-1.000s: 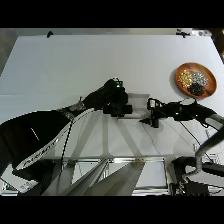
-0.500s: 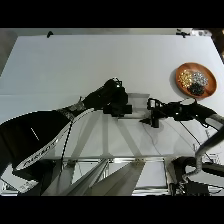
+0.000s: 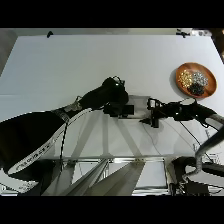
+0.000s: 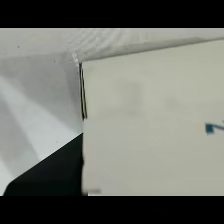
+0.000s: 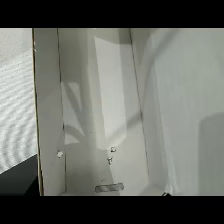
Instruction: Fold the box and place the chain.
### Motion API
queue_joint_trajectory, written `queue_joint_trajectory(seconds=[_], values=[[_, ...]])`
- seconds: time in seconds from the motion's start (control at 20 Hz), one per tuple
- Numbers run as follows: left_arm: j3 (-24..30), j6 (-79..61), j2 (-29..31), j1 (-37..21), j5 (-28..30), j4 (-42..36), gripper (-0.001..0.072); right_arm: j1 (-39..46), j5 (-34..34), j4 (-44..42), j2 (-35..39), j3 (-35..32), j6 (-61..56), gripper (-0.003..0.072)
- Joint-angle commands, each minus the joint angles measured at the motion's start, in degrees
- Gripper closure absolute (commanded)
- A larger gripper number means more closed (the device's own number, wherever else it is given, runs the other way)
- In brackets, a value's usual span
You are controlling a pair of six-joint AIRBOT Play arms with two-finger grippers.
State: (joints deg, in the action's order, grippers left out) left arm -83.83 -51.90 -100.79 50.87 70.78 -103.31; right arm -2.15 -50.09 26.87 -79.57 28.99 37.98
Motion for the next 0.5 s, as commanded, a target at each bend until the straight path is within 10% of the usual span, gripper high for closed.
queue_joint_trajectory(seconds=[0.0, 0.45], values=[[0.0, -1.1, 1.6, -0.7, 4.6, 1.4, 0.0413, 0.0, -0.1, 0.0, 0.0, 0.0, 0.0, 0.0351], [3.4, -27.7, 13.7, -4.0, 7.0, 7.8, 0.0413, 0.0, -0.1, 0.0, 0.0, 0.0, 0.0, 0.0351]])
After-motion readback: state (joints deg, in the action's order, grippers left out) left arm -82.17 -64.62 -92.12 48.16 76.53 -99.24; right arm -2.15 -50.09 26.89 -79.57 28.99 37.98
